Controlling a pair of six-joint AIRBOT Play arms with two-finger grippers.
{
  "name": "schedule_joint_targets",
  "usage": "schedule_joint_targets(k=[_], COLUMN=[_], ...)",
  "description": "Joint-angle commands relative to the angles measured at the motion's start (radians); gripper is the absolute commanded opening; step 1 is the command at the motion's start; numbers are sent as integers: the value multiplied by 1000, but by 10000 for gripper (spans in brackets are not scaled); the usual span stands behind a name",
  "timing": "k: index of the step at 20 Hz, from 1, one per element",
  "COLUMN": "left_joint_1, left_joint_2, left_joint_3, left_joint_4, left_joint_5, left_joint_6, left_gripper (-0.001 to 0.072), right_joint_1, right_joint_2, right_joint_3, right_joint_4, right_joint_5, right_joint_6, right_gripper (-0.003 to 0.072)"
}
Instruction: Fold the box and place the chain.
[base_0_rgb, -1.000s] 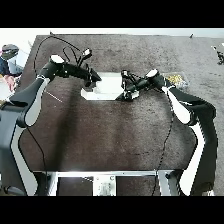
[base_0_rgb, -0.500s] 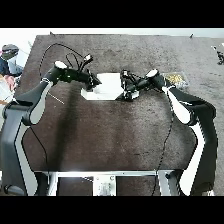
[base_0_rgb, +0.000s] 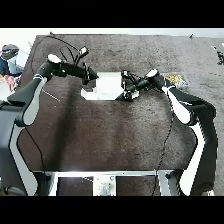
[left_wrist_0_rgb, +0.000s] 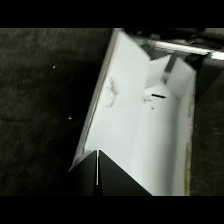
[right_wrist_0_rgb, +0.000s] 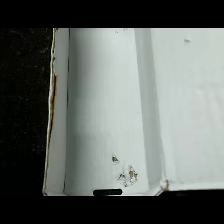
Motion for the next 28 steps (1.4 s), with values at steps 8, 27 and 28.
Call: schedule_joint_targets(k=[8, 27, 28], left_joint_1=[-6, -68, -68], left_joint_2=[51, 51, 51], left_joint_3=[-110, -217, -217], left_joint_4=[339, 314, 314], left_joint_5=[-102, 108, 108], left_joint_6=[10, 140, 140], left_gripper=[434, 592, 590], right_joint_1=[1, 1, 1], right_joint_2=[-1, -1, -1], right_joint_3=[1, 1, 1], right_joint_4=[1, 1, 1], right_joint_5=[0, 0, 0], right_joint_6=[2, 2, 2], right_gripper=[461, 461, 461])
